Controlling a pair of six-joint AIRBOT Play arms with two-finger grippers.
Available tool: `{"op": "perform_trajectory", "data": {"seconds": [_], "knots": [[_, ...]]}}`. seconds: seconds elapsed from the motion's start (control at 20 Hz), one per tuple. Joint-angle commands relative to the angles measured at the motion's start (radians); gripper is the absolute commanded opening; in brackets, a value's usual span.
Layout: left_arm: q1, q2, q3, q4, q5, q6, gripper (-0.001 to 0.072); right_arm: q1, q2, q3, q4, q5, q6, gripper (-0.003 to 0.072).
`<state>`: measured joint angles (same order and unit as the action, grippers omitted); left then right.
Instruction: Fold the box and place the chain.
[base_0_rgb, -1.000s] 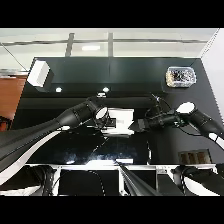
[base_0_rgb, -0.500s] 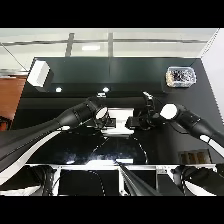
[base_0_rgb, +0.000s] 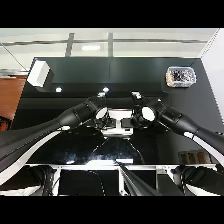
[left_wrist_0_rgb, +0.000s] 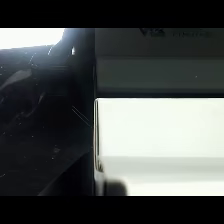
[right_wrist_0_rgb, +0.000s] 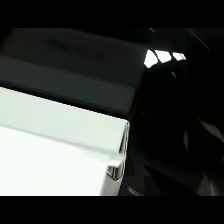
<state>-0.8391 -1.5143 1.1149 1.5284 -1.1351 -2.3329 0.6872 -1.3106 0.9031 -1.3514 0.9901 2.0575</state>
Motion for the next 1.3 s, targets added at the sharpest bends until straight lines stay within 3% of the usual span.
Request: {"op": "perform_trajectory", "data": {"seconds": [0.0,0.35,0.45,0.9,0.95,1.0,1.25], "knots": [[0.0,0.0,0.0,0.0,0.0,-0.001,0.0027,0.013,-0.017,0.014,-0.059,0.06,0.085,0.0332],[0.0,0.0,0.0,0.0,-0.002,-0.001,0.0027,0.026,-0.05,0.019,-0.034,0.094,0.097,0.0331],[0.0,0.0,0.0,0.0,-0.002,-0.001,0.0027,0.026,-0.066,0.019,-0.034,0.098,0.097,0.0243],[0.0,0.0,0.0,0.0,-0.004,-0.001,0.0027,0.025,-0.092,0.019,-0.034,0.094,0.109,0.024],[0.0,0.0,0.0,0.0,-0.004,-0.001,0.0027,0.025,-0.096,0.019,-0.033,0.094,0.115,0.0155],[0.0,0.0,0.0,0.0,-0.004,-0.001,0.0027,0.026,-0.096,0.019,-0.031,0.087,0.109,0.0011],[0.0,0.0,0.0,0.0,-0.012,-0.001,0.0027,0.025,-0.096,0.019,-0.008,0.06,0.113,0.001]]}}
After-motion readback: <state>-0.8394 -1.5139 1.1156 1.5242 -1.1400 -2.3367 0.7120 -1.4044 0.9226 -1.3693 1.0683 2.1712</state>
